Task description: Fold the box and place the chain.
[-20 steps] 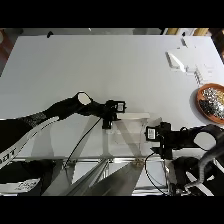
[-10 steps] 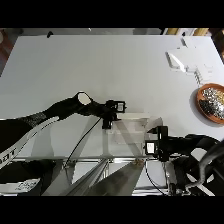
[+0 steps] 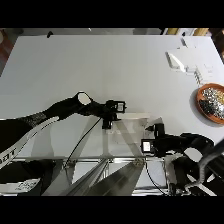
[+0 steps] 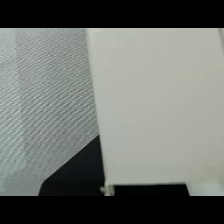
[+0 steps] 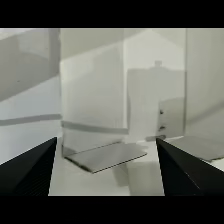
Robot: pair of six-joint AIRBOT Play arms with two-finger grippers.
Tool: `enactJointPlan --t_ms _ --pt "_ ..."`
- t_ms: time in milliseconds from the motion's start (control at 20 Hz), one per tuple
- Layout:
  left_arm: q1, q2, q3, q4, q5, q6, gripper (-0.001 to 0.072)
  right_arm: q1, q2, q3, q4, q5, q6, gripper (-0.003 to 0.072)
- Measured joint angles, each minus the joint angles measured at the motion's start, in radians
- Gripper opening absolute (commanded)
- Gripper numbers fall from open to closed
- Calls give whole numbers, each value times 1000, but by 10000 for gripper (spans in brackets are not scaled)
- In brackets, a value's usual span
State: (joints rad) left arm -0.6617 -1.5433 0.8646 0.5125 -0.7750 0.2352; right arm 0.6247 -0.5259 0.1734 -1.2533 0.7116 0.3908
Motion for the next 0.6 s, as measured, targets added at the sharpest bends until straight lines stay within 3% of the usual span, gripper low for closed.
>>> enactJointPlan --t_ms 600 --pt "0 0 0 0 0 0 38 -195 -79 123 58 54 -29 683"
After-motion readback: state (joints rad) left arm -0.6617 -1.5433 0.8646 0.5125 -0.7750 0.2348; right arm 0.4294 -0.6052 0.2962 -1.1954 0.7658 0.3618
